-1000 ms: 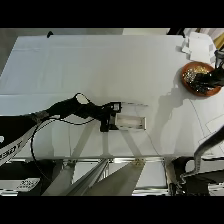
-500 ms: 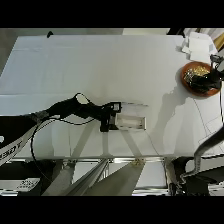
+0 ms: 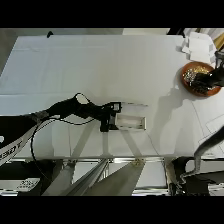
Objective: Fold the box and place the chain.
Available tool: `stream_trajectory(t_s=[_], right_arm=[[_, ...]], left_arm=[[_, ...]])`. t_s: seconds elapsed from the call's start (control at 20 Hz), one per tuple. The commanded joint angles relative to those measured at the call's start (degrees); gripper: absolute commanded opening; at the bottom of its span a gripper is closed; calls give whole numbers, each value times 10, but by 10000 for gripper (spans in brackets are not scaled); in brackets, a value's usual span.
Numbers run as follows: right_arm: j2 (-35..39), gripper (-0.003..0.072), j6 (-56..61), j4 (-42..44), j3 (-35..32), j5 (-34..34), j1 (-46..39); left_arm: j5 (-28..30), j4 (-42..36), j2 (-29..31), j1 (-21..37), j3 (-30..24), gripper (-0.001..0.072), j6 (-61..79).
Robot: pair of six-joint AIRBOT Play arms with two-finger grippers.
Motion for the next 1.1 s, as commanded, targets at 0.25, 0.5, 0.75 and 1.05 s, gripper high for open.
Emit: stream_trajectory(t_s=[0.25, 0.5, 0.75, 1.05], right_arm=[[191, 12, -101, 112, 1, 141, 0], [296, 12, -141, 221, 1, 243, 10], [387, 12, -140, 232, 1, 318, 66], [478, 13, -114, 243, 0, 359, 158]], left_arm=[[0, 0, 0, 0, 0, 391, 0], [0, 0, 0, 0, 0, 391, 0], [0, 0, 0, 0, 0, 391, 0], [0, 0, 0, 0, 0, 391, 0]])
